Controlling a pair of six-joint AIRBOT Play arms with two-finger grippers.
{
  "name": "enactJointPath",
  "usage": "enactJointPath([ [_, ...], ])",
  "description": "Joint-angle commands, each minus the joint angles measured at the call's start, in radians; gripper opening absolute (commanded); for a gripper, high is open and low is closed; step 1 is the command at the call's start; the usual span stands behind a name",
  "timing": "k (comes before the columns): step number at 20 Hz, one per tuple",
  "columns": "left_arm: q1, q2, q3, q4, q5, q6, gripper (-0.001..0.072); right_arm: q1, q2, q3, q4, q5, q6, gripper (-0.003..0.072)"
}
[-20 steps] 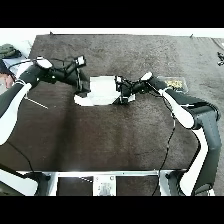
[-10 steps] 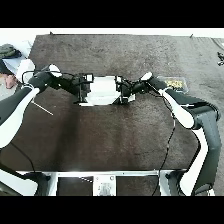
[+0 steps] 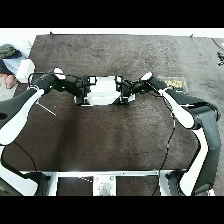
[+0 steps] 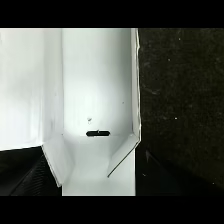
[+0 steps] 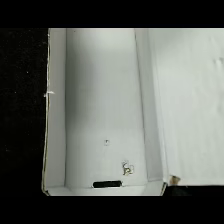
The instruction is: Fold the box and place the chain.
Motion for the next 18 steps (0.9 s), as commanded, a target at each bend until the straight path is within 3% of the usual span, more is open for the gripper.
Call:
enactJointPath([
  [1, 0.000, -0.003, 0.000, -0.013, 0.002, -0.002, 0.0718, 0.001, 0.000, 0.000, 0.000, 0.000, 0.000, 0.0368],
  [2, 0.000, -0.003, 0.000, -0.014, 0.003, -0.003, 0.0704, 0.001, 0.000, 0.000, 0.000, 0.000, 0.000, 0.0368],
  [3, 0.000, -0.003, 0.000, -0.013, 0.001, -0.003, 0.0560, 0.001, 0.000, 0.000, 0.000, 0.000, 0.000, 0.0368],
  [4, 0.000, -0.003, 0.000, -0.015, 0.000, -0.003, 0.0495, 0.001, 0.000, 0.000, 0.000, 0.000, 0.000, 0.0368],
  [6, 0.000, -0.003, 0.000, -0.020, -0.001, -0.003, 0.0468, 0.001, 0.000, 0.000, 0.000, 0.000, 0.000, 0.0368],
  [7, 0.000, -0.003, 0.000, -0.020, 0.000, -0.008, 0.0342, 0.001, 0.000, 0.000, 0.000, 0.000, 0.000, 0.0368],
  [8, 0.000, -0.003, 0.000, -0.020, -0.001, -0.008, 0.0277, 0.001, 0.000, 0.000, 0.000, 0.000, 0.000, 0.0368],
  [13, 0.000, -0.035, 0.000, -0.024, -0.004, -0.007, 0.0266, 0.001, 0.000, 0.000, 0.000, 0.000, 0.000, 0.0368],
  [14, 0.000, -0.042, 0.000, -0.026, -0.003, -0.005, 0.0095, 0.001, 0.000, 0.000, 0.000, 0.000, 0.000, 0.0368],
  [15, 0.000, -0.042, 0.000, -0.026, 0.008, 0.001, 0.0052, 0.001, 0.000, 0.000, 0.000, 0.000, 0.000, 0.0368],
  [18, 0.000, -0.042, 0.000, -0.080, 0.024, 0.006, 0.0053, 0.001, 0.000, 0.000, 0.000, 0.000, 0.000, 0.0368],
])
